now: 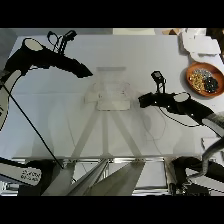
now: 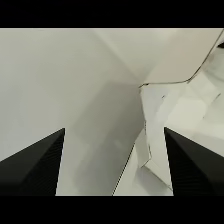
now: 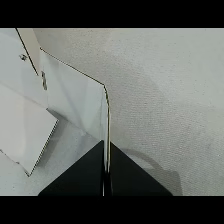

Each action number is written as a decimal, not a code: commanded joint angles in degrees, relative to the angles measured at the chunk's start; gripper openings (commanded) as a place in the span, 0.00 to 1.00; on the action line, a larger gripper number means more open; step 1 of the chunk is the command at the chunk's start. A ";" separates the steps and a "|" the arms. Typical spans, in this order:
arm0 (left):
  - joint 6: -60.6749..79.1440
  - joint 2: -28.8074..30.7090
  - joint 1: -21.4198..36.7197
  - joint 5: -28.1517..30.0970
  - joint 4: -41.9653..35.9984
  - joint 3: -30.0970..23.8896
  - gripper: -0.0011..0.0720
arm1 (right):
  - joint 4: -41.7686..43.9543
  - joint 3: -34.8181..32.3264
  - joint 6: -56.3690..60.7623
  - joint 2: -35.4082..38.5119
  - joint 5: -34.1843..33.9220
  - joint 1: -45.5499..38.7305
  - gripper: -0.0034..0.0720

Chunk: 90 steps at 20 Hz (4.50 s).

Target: Fold the box and place the chain.

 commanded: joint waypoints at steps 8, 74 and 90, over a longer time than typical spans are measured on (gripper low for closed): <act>13.35 -2.60 -1.60 -1.99 -5.70 0.50 0.96 | 0.00 -0.04 0.02 -0.02 0.00 0.02 0.07; 20.33 -3.23 -7.41 0.15 5.05 0.50 0.02 | -0.79 0.07 3.76 4.63 -0.61 -0.04 0.58; 32.98 19.02 -1.33 -7.76 2.25 -21.20 0.02 | -27.30 0.07 29.22 25.07 8.70 -11.23 0.57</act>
